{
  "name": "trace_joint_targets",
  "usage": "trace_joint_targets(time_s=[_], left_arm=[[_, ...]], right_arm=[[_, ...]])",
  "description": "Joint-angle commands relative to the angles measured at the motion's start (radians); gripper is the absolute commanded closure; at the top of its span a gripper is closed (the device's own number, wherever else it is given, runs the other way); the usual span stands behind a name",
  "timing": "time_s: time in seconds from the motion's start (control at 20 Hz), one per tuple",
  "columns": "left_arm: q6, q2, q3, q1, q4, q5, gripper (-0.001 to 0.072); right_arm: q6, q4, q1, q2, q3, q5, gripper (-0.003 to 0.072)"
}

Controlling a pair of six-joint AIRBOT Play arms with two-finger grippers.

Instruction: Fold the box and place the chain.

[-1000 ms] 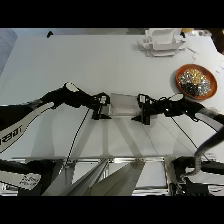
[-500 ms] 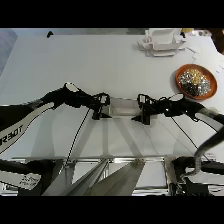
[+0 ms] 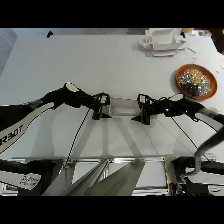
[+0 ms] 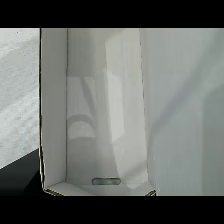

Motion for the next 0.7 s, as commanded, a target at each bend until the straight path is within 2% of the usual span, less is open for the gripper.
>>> trace_joint_targets(time_s=[0.0, 0.45, 0.55, 0.6, 0.65], left_arm=[[0.0, 0.0, 0.001, -0.001, 0.001, -0.001, 0.0507], [0.0, 0.0, 0.001, -0.001, 0.001, -0.001, 0.0507], [0.0, 0.0, 0.001, -0.001, 0.0, -0.001, 0.0507], [0.0, 0.0, 0.0, -0.001, 0.0, -0.001, 0.0507], [0.0, 0.0, 0.001, -0.001, 0.0, -0.001, 0.0507]], right_arm=[[0.0, 0.0, -0.001, 0.001, 0.001, 0.0, 0.0274], [0.0, 0.0, -0.001, 0.001, 0.001, -0.001, 0.0278], [0.0, 0.001, -0.001, 0.001, 0.001, -0.001, 0.0317], [0.0, -0.001, -0.001, 0.001, 0.001, 0.005, 0.0378], [0.027, -0.019, -0.002, 0.003, 0.001, 0.019, 0.0387]])
